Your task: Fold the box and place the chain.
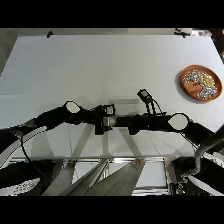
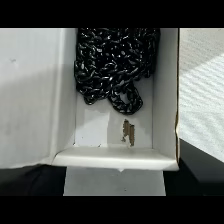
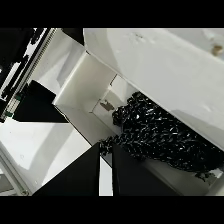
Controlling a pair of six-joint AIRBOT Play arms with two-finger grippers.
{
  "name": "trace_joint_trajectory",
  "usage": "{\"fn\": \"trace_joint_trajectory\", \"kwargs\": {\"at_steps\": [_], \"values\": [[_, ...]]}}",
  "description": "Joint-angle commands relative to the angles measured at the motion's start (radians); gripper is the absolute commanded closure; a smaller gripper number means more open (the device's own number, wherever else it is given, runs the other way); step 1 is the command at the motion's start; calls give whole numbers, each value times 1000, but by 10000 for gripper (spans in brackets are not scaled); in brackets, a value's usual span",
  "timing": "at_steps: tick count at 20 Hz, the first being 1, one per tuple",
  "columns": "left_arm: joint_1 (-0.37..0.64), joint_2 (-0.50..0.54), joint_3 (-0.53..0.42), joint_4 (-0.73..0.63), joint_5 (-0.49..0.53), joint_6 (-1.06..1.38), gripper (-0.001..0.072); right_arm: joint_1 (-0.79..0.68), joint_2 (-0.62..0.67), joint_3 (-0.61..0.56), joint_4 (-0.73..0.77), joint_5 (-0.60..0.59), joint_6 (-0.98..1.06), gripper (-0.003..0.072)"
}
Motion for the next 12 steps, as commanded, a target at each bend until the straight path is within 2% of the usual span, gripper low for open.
{"fn": "trace_joint_trajectory", "kwargs": {"at_steps": [1, 2, 3, 8, 9, 10, 12], "values": [[0, 0, 0, 0, 0, 0, 338, 10, -8, 0, 52, -31, 1, 577], [0, 0, 0, 0, 0, 0, 338, 10, -8, 0, 82, -43, 1, 443], [0, 0, 0, 0, 0, 0, 338, 10, -8, 0, 100, -59, 1, 391], [0, 0, 0, 0, 0, 0, 338, -3, 6, 9, 108, -26, 6, 390], [0, 0, 0, 0, 0, 0, 338, -21, 23, 16, 93, 9, 6, 395], [0, 0, 0, 0, 0, 0, 338, -48, 47, 24, 58, 60, 18, 431], [0, 0, 0, 0, 0, 0, 338, -115, 106, 41, -60, 186, 116, 446]]}}
